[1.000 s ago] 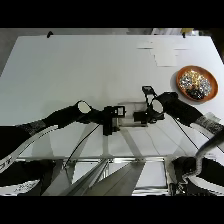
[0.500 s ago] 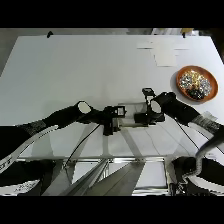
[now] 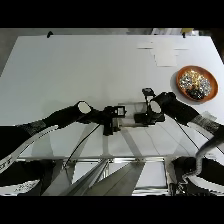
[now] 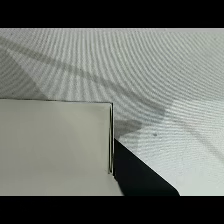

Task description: Fold the box and place the chain.

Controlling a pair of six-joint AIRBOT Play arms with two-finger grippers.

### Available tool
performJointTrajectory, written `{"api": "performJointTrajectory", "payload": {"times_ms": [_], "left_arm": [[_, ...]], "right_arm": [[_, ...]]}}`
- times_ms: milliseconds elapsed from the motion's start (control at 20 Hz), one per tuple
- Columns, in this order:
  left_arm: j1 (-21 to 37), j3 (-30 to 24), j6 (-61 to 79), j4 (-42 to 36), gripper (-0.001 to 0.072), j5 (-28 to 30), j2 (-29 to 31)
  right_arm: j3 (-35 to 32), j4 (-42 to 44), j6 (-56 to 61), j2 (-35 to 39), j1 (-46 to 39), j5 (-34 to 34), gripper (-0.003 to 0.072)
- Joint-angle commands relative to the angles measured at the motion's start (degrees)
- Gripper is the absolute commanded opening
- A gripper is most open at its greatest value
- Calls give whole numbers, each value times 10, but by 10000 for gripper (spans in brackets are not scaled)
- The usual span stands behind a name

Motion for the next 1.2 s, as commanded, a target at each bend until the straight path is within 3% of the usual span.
{"api": "performJointTrajectory", "payload": {"times_ms": [0, 100, 300, 550, 750, 850, 950, 1150], "left_arm": [[0, 0, 0, 0, 270, 0, 0], [0, 0, 0, 0, 270, 0, 0], [0, 0, 0, 0, 270, 0, 0], [0, 0, 0, 0, 270, 0, 0], [0, 0, 0, 0, 270, 0, 0], [0, 0, 0, 0, 270, 0, 0], [0, 0, 0, 0, 270, 0, 0], [0, 0, 0, 0, 270, 0, 0]], "right_arm": [[0, -1, -1, 0, 0, -2, 16], [0, -3, -16, 0, 0, -3, 24], [0, -5, -114, 23, 0, 7, 349], [17, -7, -226, 112, -9, 48, 339], [141, -5, -279, 126, -52, 176, 339], [220, -11, -299, 126, -89, 176, 313], [281, -31, -327, 121, -148, 147, 214], [323, -41, -366, 64, -318, 140, 215]]}}
